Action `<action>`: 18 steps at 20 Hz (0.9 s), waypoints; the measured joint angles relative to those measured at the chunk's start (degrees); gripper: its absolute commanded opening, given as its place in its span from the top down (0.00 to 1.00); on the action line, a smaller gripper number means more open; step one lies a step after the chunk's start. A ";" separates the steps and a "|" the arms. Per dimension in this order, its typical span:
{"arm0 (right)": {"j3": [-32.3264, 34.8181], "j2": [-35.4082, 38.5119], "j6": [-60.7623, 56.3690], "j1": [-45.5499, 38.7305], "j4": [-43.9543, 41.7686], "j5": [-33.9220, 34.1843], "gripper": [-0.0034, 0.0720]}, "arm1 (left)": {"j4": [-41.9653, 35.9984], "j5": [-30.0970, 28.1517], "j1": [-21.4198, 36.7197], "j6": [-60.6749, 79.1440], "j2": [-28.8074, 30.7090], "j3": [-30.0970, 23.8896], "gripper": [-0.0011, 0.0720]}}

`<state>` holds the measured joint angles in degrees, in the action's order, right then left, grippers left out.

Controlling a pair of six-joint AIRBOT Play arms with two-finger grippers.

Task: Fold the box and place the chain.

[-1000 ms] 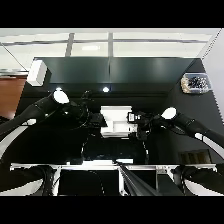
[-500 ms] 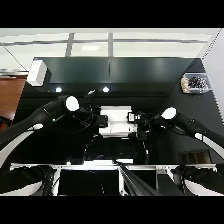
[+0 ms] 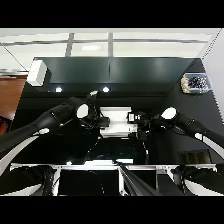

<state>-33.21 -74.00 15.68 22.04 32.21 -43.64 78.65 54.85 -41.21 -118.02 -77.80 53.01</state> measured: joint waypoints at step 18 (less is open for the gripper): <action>0.00 0.00 0.00 0.00 -0.07 0.26 0.84 | 10.21 5.35 -7.89 -17.20 -6.67 5.77 0.88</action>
<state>-33.21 -74.00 15.68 22.04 32.14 -43.38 88.86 60.20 -49.10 -135.22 -84.47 58.78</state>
